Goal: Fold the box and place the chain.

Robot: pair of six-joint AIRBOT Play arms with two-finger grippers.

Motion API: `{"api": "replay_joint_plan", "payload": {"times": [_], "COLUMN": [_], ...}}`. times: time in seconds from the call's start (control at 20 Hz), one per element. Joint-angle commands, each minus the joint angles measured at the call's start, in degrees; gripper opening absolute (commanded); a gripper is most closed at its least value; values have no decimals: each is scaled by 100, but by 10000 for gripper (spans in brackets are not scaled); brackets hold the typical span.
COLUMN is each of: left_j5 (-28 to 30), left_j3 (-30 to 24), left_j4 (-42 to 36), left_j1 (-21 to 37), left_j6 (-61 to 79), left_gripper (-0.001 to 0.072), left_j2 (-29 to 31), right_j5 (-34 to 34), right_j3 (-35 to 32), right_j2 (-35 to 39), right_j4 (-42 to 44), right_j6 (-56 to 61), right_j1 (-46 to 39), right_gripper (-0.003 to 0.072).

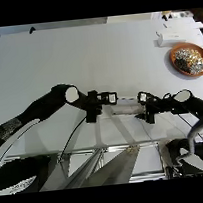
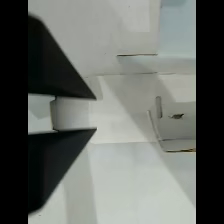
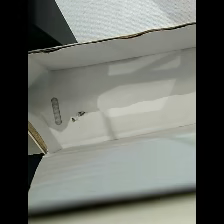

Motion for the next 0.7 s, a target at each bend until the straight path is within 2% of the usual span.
{"api": "replay_joint_plan", "payload": {"times": [0.0, 0.05, 0.25, 0.45, 0.65], "left_j5": [-157, -26, 450, 466, 570], "left_j3": [-129, -168, -168, -168, -168], "left_j4": [-302, -398, -772, -1163, -1176], "left_j1": [269, 313, 356, 323, 302], "left_j6": [706, 822, 1541, 2332, 2339], "left_gripper": [371, 394, 394, 394, 393], "left_j2": [-20, -28, -151, -345, -387], "right_j5": [2, 2, 2, 2, 2], "right_j3": [7, 7, 7, 7, 7], "right_j2": [2, 2, 2, 2, 2], "right_j4": [2, 2, 2, 2, 2], "right_j6": [2, 2, 2, 2, 2], "right_j1": [0, 0, 0, 0, 0], "right_gripper": [399, 399, 399, 399, 399]}}
